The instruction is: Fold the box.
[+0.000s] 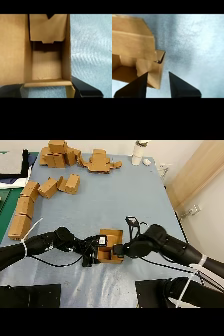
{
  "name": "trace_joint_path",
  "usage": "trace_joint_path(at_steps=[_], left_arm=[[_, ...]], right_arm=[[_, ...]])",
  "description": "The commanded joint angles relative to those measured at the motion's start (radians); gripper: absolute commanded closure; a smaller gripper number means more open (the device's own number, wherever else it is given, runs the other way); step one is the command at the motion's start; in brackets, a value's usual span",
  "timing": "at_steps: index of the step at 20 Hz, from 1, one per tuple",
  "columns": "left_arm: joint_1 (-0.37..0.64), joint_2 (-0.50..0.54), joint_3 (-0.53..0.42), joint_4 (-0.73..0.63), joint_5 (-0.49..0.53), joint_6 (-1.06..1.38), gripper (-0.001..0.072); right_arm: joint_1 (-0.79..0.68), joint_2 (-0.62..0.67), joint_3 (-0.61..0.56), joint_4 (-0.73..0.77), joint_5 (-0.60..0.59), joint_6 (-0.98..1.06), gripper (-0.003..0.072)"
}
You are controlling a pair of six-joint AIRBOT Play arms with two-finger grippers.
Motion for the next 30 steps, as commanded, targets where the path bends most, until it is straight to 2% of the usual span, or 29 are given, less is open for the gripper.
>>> trace_joint_path(at_steps=[1, 7, 11, 13, 16, 19, 20, 22, 24, 25, 30], left_arm=[[0.001, 0.000, 0.001, 0.000, 0.000, 0.000, 0.0182], [0.001, 0.000, 0.001, 0.000, 0.000, 0.000, 0.0182], [0.001, 0.000, 0.001, 0.000, 0.000, 0.000, 0.0182], [0.001, 0.000, 0.001, 0.000, 0.000, 0.000, 0.0182], [0.001, 0.000, 0.001, 0.000, 0.000, 0.000, 0.0182], [0.001, 0.000, 0.001, 0.000, 0.000, 0.000, 0.0182], [0.001, 0.000, 0.001, 0.000, 0.000, 0.000, 0.0182], [0.001, 0.000, 0.001, 0.000, 0.000, 0.000, 0.0182], [0.001, 0.000, 0.001, 0.000, 0.000, 0.000, 0.0183], [0.001, 0.000, 0.001, 0.000, 0.000, 0.000, 0.0182], [0.001, 0.000, 0.001, 0.000, 0.000, 0.000, 0.0182]], right_arm=[[0.133, -0.111, 0.101, -0.149, -0.111, 0.317, 0.0316], [0.197, -0.347, 0.283, -0.160, -0.269, 0.391, 0.0316], [0.197, -0.366, 0.290, -0.186, -0.349, 0.406, 0.0317], [0.197, -0.366, 0.290, -0.206, -0.359, 0.409, 0.0354], [0.197, -0.366, 0.290, -0.238, -0.357, 0.409, 0.0354], [0.197, -0.367, 0.290, -0.248, -0.353, 0.409, 0.0429], [0.197, -0.369, 0.289, -0.248, -0.347, 0.409, 0.0485], [0.197, -0.369, 0.289, -0.248, -0.330, 0.409, 0.0514], [0.197, -0.369, 0.289, -0.247, -0.313, 0.401, 0.0607], [0.199, -0.369, 0.289, -0.248, -0.311, 0.397, 0.0677], [0.199, -0.368, 0.289, -0.252, -0.295, 0.382, 0.0674]])
